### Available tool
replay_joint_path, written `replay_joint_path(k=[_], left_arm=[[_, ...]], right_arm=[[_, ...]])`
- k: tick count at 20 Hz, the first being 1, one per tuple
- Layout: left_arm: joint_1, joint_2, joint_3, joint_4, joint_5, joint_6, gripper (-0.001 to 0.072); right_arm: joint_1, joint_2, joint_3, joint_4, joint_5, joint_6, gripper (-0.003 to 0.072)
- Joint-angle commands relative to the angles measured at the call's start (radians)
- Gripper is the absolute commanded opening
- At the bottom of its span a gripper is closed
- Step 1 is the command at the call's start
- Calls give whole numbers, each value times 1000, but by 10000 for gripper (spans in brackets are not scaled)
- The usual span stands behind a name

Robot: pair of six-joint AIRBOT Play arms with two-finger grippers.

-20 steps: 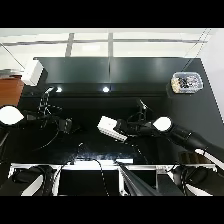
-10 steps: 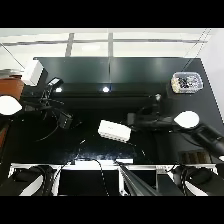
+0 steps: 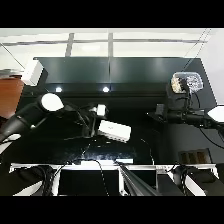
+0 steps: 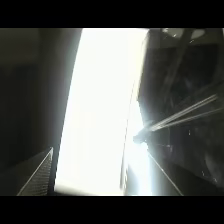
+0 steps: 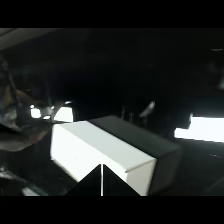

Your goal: Fold the box and place the chain.

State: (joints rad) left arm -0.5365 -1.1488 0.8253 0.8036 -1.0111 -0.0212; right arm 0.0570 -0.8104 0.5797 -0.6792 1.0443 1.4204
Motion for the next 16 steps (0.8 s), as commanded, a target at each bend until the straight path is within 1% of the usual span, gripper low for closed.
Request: replay_joint_path(k=[1,3,8,13,16], left_arm=[[-63,-70,3,-92,77,149,708],[-64,-89,3,-98,57,149,708],[-64,-94,-2,-102,49,122,710],[-64,-113,-16,-103,77,118,714],[-64,-132,-16,-103,114,118,715]], right_arm=[[-39,4,0,-40,24,0,23],[-39,4,0,-45,22,-1,23],[-38,4,0,-58,5,0,23],[-38,4,0,-58,-3,-1,23],[-38,4,0,-58,-11,0,23]])
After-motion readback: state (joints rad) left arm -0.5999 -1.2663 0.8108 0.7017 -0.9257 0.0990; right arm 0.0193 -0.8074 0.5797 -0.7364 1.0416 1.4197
